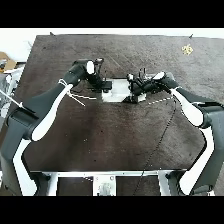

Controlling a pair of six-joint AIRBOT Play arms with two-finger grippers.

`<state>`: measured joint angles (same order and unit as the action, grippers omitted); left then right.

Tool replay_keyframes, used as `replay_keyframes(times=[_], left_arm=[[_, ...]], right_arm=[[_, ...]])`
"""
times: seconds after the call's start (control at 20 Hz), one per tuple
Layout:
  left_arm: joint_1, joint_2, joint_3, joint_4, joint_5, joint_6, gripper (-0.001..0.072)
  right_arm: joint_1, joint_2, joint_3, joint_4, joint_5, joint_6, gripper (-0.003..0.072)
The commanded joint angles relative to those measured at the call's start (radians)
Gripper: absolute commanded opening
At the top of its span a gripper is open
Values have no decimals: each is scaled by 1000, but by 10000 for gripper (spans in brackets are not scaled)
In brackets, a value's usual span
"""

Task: Fold the box and place the chain.

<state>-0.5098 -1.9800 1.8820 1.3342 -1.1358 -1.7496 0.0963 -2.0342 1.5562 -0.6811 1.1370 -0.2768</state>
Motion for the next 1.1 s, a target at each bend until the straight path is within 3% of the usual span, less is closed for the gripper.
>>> replay_keyframes(times=[0.0,0.4,0.95,1.0,1.05], left_arm=[[-49,-5,33,180,-32,-95,364],[-84,-101,146,263,-126,-137,363],[-100,-146,151,333,-131,-234,343],[-100,-145,151,334,-130,-243,312],[-100,-146,151,338,-133,-244,225]], right_arm=[[0,-1,0,0,0,0,439],[0,-1,0,0,0,0,439],[0,-1,0,0,0,0,439],[0,-1,0,0,0,0,439],[0,-1,0,0,0,0,439]])
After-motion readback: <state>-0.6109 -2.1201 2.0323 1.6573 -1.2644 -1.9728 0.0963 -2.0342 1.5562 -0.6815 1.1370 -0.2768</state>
